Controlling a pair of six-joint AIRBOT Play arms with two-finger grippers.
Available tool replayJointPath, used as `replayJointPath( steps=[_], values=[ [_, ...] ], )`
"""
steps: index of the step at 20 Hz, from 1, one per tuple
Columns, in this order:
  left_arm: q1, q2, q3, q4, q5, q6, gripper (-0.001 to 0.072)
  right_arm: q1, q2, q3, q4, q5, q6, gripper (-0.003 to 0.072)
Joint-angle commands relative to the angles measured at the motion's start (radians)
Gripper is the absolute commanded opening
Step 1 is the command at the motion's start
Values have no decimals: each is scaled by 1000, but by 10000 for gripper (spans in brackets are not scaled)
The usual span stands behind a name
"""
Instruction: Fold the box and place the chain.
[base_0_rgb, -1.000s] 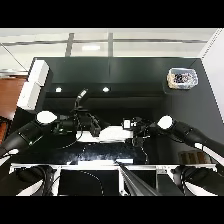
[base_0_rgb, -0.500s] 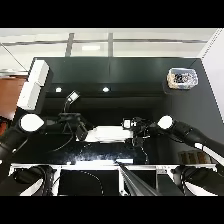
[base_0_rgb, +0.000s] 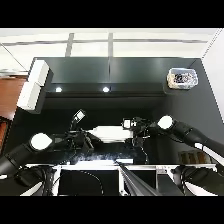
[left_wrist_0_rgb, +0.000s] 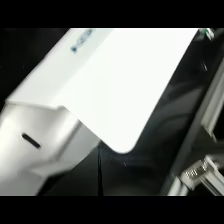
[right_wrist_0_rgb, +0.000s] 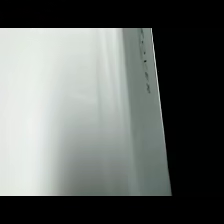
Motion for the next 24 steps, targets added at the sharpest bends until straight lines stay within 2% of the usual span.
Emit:
replayJointPath(
  steps=[1, 7, 9, 14, 19, 24],
  values=[
    [-101, -10, -13, -98, 273, 21, 32, 0, 0, -1, 0, 0, 0, 365],
    [-171, -11, -3, -120, 293, 21, 32, 0, 0, -1, 0, 0, 0, 365],
    [-171, -11, -1, -167, 354, 21, 32, 0, 0, -1, 0, 0, 0, 365],
    [-171, -11, 2, -170, 495, 21, 32, 0, 0, -1, 0, 0, 0, 365],
    [-170, -35, 20, -158, 519, 21, 32, 0, 0, -1, 0, 0, 1, 365],
    [-171, -116, 77, -132, 513, 22, 32, 0, 0, -1, 0, 0, 3, 365]
  ],
)
